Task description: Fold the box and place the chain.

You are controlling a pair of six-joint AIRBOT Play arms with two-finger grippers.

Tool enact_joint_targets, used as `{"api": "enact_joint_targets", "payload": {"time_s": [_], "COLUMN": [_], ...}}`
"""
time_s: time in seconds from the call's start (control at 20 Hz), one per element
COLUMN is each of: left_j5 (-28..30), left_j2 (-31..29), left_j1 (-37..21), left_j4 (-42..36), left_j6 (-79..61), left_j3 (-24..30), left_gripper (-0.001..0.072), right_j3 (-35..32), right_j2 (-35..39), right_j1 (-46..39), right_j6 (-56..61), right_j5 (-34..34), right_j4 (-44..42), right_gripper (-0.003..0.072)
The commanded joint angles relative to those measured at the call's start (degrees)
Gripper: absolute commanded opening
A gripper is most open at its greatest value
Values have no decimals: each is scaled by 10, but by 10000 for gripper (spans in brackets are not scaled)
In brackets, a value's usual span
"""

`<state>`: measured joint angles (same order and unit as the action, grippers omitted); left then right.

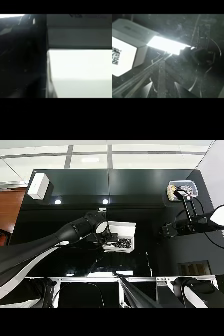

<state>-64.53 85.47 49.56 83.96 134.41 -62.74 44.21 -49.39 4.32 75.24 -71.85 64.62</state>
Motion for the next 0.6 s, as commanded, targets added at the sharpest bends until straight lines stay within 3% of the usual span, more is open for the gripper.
{"api": "enact_joint_targets", "payload": {"time_s": [0.0, 0.15, 0.3, 0.45, 0.55], "left_j5": [26, 21, 16, 57, 120], "left_j2": [-32, -103, -208, -334, -402], "left_j1": [3, 10, -9, -122, -226], "left_j4": [29, 98, 152, 126, -7], "left_j6": [25, -7, -12, -50, -182], "left_j3": [0, 6, 57, 150, 229], "left_gripper": [515, 514, 514, 513, 513], "right_j3": [-2, -2, -2, -2, -2], "right_j2": [1, 1, 1, 1, 1], "right_j1": [-2, -2, -2, -2, -2], "right_j6": [0, 0, 0, 0, 2], "right_j5": [3, 3, 3, 3, 5], "right_j4": [-1, -1, 0, -1, -1], "right_gripper": [335, 335, 335, 335, 334]}}
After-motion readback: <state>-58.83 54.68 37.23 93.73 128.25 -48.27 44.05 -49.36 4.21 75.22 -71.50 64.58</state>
